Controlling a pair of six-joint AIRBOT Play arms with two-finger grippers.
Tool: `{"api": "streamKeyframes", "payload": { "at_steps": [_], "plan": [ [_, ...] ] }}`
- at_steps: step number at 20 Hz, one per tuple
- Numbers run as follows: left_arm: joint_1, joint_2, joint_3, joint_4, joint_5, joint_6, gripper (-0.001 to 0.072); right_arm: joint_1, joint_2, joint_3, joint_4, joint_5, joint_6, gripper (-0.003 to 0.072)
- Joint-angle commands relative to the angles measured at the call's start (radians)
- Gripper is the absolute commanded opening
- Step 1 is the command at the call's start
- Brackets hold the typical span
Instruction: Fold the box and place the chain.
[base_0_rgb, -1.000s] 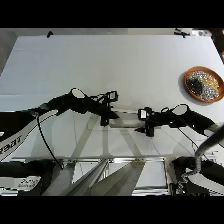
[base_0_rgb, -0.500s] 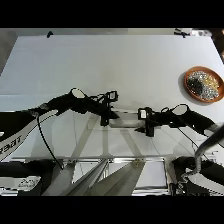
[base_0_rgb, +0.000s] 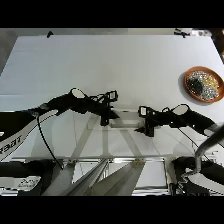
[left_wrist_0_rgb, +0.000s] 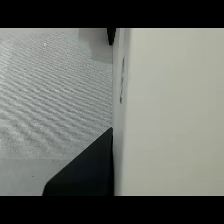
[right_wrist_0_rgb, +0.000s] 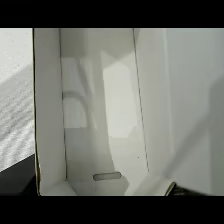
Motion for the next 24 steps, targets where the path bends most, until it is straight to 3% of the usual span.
{"api": "streamKeyframes", "payload": {
  "at_steps": [1, 11, 18, 24],
  "plan": [
    [0.000, 0.000, 0.001, 0.001, 0.000, 0.002, 0.0012, -0.053, 0.003, 0.001, 0.022, 0.051, 0.009, 0.0700],
    [0.000, 0.000, 0.001, 0.001, 0.000, 0.002, 0.0012, -0.073, 0.003, 0.015, 0.060, 0.153, -0.103, 0.0720],
    [0.000, 0.000, 0.001, 0.001, 0.000, 0.002, 0.0012, -0.073, 0.002, 0.079, -0.011, 0.200, -0.098, 0.0720],
    [0.000, 0.000, 0.001, 0.001, -0.001, 0.002, 0.0012, -0.073, -0.013, 0.079, -0.004, 0.186, -0.098, 0.0695]
  ]
}}
